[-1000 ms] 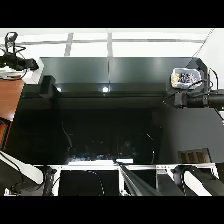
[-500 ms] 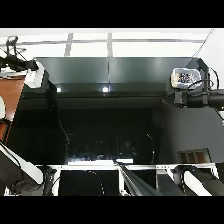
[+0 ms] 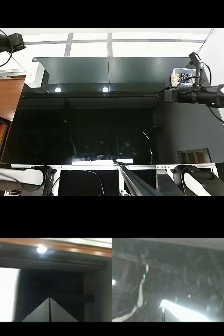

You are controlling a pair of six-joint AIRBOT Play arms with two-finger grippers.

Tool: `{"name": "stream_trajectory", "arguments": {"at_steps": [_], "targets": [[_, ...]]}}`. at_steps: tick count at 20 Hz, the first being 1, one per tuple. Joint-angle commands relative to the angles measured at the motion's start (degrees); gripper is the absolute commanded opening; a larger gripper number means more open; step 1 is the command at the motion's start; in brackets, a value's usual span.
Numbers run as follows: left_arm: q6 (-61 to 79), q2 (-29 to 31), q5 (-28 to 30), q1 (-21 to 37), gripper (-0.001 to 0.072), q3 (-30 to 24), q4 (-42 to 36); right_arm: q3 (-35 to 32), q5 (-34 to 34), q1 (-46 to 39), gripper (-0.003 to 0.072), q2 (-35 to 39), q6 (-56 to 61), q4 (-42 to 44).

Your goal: Fold the box and place the chain.

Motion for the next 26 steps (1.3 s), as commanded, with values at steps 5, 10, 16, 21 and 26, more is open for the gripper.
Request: {"name": "stream_trajectory", "arguments": {"at_steps": [5, 10, 16, 21, 26], "targets": [[11.6, 42.5, 25.5, -14.5, 0.0025, -55.9, -5.2, -2.1, -17.4, 10.0, 0.0014, 0.0, -0.9, -14.3], [12.0, 57.2, 29.8, -14.6, 0.0026, -75.9, -4.4, -11.9, -34.1, 9.6, 0.0016, 0.0, -0.9, -16.4], [11.7, 58.0, 29.8, -14.7, 0.0026, -76.3, -4.4, -11.9, -30.0, 9.6, 0.0017, 0.0, -0.9, -16.3], [11.7, 57.9, 30.0, -14.7, 0.0027, -76.3, -4.4, -11.9, -30.0, 9.6, 0.0017, 0.0, -0.9, -16.3], [11.7, 57.9, 30.0, -14.7, 0.0026, -76.3, -4.4, -11.9, -30.0, 9.6, 0.0017, 0.0, -0.9, -16.3]]}}
